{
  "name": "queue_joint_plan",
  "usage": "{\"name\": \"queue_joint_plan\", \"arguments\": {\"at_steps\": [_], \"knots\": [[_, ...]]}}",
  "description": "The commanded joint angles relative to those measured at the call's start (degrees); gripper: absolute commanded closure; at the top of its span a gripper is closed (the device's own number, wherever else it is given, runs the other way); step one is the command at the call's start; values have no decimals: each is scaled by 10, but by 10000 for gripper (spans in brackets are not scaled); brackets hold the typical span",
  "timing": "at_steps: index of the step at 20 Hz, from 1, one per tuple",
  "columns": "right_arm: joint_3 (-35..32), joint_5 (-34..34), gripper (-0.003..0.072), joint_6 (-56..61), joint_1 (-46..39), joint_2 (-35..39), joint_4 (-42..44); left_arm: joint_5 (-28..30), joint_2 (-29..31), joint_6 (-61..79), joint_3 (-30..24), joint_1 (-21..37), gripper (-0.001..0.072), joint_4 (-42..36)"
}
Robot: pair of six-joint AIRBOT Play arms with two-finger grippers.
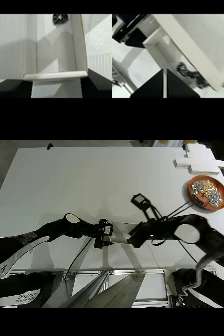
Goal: Fold the box and place the chain.
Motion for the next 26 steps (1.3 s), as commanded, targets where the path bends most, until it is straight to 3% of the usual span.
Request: {"name": "queue_joint_plan", "arguments": {"at_steps": [1,4,7,13,14,16,26], "knots": [[24,95,675,17,-87,63,-105,0,0,0,0,0,575,0],[17,117,675,56,-199,56,-181,0,0,0,0,0,575,0],[-12,94,669,56,-282,13,-183,0,0,0,0,0,575,0],[-47,9,239,65,-290,-73,-176,0,0,0,0,0,575,0],[-47,0,248,67,-290,-88,-176,0,0,0,0,0,575,0],[-47,-17,364,67,-290,-120,-176,0,0,0,0,0,575,0],[-47,-73,399,78,-290,-200,-183,0,0,0,0,0,575,0]]}}
